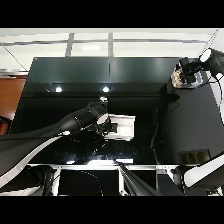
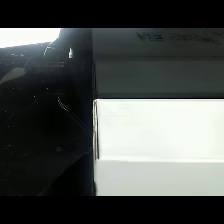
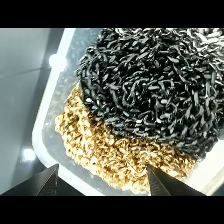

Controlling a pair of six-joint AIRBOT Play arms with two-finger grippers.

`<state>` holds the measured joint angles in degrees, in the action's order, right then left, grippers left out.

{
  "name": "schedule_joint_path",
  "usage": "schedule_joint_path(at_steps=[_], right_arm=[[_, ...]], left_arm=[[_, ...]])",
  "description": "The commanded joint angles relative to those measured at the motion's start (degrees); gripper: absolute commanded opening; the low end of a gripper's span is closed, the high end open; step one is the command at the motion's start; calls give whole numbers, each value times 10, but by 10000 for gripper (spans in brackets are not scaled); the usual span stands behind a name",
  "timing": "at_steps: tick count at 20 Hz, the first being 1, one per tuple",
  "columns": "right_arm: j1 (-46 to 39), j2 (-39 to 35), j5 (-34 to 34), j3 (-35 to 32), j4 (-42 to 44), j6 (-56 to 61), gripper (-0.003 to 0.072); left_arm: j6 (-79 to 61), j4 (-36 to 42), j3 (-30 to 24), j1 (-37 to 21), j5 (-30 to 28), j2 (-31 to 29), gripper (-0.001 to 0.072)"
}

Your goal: Fold the box and place the chain.

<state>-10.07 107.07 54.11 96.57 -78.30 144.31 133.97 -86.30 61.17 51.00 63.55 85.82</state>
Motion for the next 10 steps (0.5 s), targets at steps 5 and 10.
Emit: schedule_joint_path(at_steps=[5,10], right_arm=[[-1,16,-4,4,12,-28,161],[-1,-12,23,5,35,-130,14]], left_arm=[[0,0,0,0,0,0,31],[0,0,0,0,0,0,31]])
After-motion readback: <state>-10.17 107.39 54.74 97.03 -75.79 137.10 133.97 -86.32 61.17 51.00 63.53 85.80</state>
